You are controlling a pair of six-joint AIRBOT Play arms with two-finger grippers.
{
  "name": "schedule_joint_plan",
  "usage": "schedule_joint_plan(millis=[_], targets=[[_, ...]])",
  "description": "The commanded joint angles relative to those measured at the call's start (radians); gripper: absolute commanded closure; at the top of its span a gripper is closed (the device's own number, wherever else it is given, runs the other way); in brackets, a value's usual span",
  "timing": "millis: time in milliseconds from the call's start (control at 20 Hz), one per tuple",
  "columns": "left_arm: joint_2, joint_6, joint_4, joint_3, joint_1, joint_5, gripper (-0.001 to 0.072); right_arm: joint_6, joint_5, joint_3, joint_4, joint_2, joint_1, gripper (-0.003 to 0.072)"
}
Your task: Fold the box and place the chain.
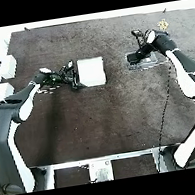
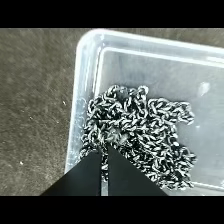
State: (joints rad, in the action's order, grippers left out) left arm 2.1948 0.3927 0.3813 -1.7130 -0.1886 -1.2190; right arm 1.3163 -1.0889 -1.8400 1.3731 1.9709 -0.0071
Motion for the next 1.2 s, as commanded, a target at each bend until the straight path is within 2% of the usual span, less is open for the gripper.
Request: schedule_joint_plan(millis=[0, 350, 500, 700, 850, 1000, 1150], targets=[[0.0, 0.0, 0.0, 0.0, 0.001, 0.0, 0.0367, 0.0, 0.008, -0.001, 0.01, -0.04, 0.001, 0.0681], [0.0, 0.0, 0.0, 0.0, 0.001, 0.0, 0.0366, 0.0, -0.027, -0.001, 0.009, -0.098, 0.001, 0.0683], [0.0, 0.0, 0.0, 0.0, 0.001, 0.0, 0.0367, -0.008, -0.019, -0.001, 0.009, -0.215, 0.002, 0.0683], [0.0, 0.0, 0.0, 0.0, 0.001, 0.0, 0.0366, -0.025, 0.051, -0.001, 0.01, -0.432, 0.014, 0.0683], [0.0, 0.0, 0.0, 0.0, 0.001, 0.0, 0.0366, -0.042, 0.161, -0.001, 0.011, -0.591, 0.046, 0.0683], [0.0, 0.0, 0.0, 0.0, 0.001, 0.0, 0.0367, -0.077, 0.358, -0.001, 0.011, -0.722, 0.106, 0.0683], [0.0, 0.0, 0.0, 0.0, 0.001, 0.0, 0.0367, -0.127, 0.56, -0.001, 0.01, -0.791, 0.182, 0.0683]])
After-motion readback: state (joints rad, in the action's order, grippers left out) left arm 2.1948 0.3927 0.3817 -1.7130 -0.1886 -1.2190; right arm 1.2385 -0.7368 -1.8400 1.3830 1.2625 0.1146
